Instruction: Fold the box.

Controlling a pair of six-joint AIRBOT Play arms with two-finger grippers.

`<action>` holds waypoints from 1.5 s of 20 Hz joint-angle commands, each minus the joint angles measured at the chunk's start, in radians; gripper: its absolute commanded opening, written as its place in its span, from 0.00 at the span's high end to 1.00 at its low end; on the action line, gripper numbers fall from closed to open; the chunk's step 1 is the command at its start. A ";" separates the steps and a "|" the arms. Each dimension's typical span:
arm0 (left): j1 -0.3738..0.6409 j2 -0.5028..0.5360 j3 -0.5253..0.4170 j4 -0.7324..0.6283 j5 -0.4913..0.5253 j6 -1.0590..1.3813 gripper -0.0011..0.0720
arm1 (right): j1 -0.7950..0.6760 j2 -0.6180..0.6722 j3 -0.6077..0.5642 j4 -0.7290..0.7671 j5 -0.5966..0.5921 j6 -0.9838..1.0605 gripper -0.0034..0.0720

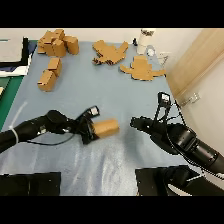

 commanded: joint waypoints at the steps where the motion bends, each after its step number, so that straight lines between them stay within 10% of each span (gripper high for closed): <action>1: 0.150 0.046 0.000 0.099 0.109 -0.159 0.28 | 0.000 0.000 0.001 -0.012 0.001 0.011 0.95; 12: 0.841 0.090 0.000 0.456 0.058 -0.653 0.28 | 0.000 0.000 0.001 -0.025 0.011 0.011 0.95; 19: 0.789 0.048 0.020 0.362 0.296 -0.653 0.28 | 0.000 0.000 0.001 -0.024 0.079 0.035 0.95; 30: 0.686 -0.221 0.262 0.350 0.340 -0.690 0.28 | 0.000 0.000 0.001 -0.024 0.079 0.035 0.95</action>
